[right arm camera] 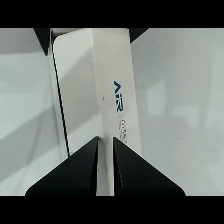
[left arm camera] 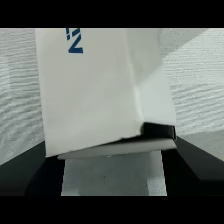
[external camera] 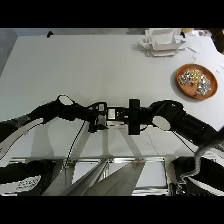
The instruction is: Fold the box and place the chain.
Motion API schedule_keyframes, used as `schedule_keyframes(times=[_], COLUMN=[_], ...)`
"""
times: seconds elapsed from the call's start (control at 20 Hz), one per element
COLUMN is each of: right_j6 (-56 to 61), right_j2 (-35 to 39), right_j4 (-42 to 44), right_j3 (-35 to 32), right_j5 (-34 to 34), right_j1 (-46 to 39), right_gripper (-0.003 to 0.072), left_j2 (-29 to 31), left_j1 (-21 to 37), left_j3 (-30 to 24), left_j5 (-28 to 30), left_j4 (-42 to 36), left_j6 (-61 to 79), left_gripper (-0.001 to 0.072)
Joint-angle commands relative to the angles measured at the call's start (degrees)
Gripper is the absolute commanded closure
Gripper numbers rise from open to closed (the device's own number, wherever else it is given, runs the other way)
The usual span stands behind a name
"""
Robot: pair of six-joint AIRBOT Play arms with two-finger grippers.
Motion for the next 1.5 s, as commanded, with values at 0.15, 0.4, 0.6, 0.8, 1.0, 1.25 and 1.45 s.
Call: schedule_keyframes(times=[0.15,0.4,0.6,0.8,1.0,1.25,1.45], right_j6=[0.5,0.5,0.3,0.3,-0.2,-0.4,-2.5], right_j2=[0.0,-0.3,-2.1,-2.1,-2.1,-2.1,-2.1], right_j4=[4.5,6.3,9.1,9.1,9.1,9.9,10.2], right_j3=[0.0,0.0,0.0,0.0,-0.1,-0.3,-1.6], right_j5=[-1.3,-1.3,-3.0,-1.4,0.9,3.7,4.2], right_j1=[-2.4,-2.4,-2.4,-2.4,-2.4,-2.3,-0.5], right_gripper=[0.0600,0.0600,0.0600,0.0600,0.0600,0.0599,0.0598], left_j2=[0.0,0.0,0.0,0.0,0.0,0.0,0.0], left_j1=[0.0,0.0,0.0,0.0,0.0,0.0,0.0], left_j3=[0.0,0.0,0.0,0.0,0.0,0.0,0.0], left_j5=[-0.1,-0.1,-0.1,-0.1,-0.1,-0.1,-0.1], left_j4=[0.0,0.0,0.0,0.0,0.0,0.0,0.0], left_j6=[0.0,0.0,0.0,0.0,0.0,0.0,0.0], left_gripper=[0.0518,0.0518,0.0518,0.0518,0.0518,0.0518,0.0518])
